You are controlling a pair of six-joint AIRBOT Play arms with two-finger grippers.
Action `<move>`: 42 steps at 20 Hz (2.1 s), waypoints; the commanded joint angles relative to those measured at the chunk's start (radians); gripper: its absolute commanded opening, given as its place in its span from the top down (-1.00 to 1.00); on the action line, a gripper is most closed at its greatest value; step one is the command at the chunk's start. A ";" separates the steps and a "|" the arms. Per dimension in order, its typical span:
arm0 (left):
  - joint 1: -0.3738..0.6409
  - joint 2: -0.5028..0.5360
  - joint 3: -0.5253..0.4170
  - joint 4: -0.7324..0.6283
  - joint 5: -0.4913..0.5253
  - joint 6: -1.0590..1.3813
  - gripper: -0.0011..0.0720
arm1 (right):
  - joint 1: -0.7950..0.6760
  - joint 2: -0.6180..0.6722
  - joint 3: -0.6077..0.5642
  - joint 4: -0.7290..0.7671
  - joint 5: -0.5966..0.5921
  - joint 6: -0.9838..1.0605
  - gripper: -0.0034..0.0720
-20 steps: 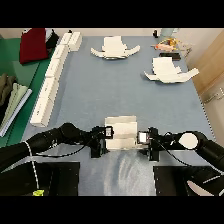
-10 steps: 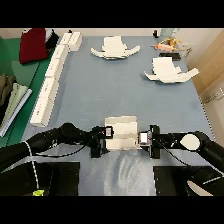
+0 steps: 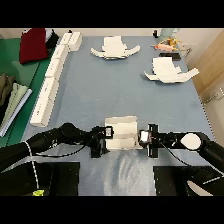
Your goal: Fold the box.
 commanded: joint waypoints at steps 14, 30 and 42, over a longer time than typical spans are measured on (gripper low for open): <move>0.000 0.000 0.000 0.000 0.000 0.000 -0.47 | 0.098 -0.082 0.000 0.099 -0.083 -0.041 -0.68; 0.000 0.000 0.000 0.000 0.000 0.000 -0.47 | 0.096 0.079 0.177 -0.525 0.349 1.471 0.90; 0.000 0.000 0.000 0.000 0.000 0.000 -0.47 | -0.237 -0.076 0.181 -0.568 0.483 1.786 0.90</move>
